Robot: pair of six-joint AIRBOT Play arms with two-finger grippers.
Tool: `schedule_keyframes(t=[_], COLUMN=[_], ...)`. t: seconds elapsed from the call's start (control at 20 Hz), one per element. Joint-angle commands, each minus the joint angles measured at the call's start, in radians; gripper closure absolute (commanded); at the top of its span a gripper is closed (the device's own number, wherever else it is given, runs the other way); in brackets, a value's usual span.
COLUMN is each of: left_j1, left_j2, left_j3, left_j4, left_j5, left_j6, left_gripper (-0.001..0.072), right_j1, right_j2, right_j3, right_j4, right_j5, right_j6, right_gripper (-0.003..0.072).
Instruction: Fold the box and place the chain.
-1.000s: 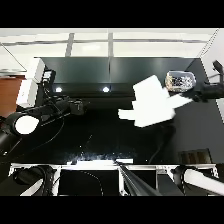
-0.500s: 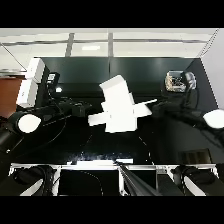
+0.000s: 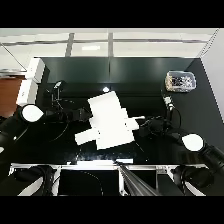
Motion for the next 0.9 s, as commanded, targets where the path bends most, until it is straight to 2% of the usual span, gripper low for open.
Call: schedule_keyframes(t=[0.0,0.15,0.25,0.35,0.5,0.85], left_j1=[0.095,0.139,0.128,0.116,0.135,0.172], left_j2=[-0.104,-0.205,-0.28,-0.359,-0.448,-0.48], left_j3=[-0.004,-0.003,-0.003,-0.002,0.002,0.064], left_j4=[-0.309,-0.438,-0.447,-0.479,-0.609,-0.605], left_j5=[-0.174,-0.157,-0.174,-0.268,-0.447,-0.517], left_j6=[0.262,0.489,0.591,0.706,0.946,1.01], left_gripper=[-0.0004,-0.0004,-0.0004,-0.0003,0.0006,0.0021], right_j1=[0.045,0.059,0.059,0.059,0.059,0.059], right_j2=[0.002,0.002,0.002,0.002,0.002,0.002], right_j3=[-0.018,-0.018,-0.018,-0.018,-0.018,-0.018], right_j4=[-0.002,-0.002,0.001,0.002,0.02,0.019], right_j5=[-0.041,-0.041,-0.043,-0.044,-0.04,-0.019], right_j6=[0.019,0.019,0.019,0.027,0.03,0.045], right_gripper=[0.067,0.067,0.067,0.067,0.067,0.067])
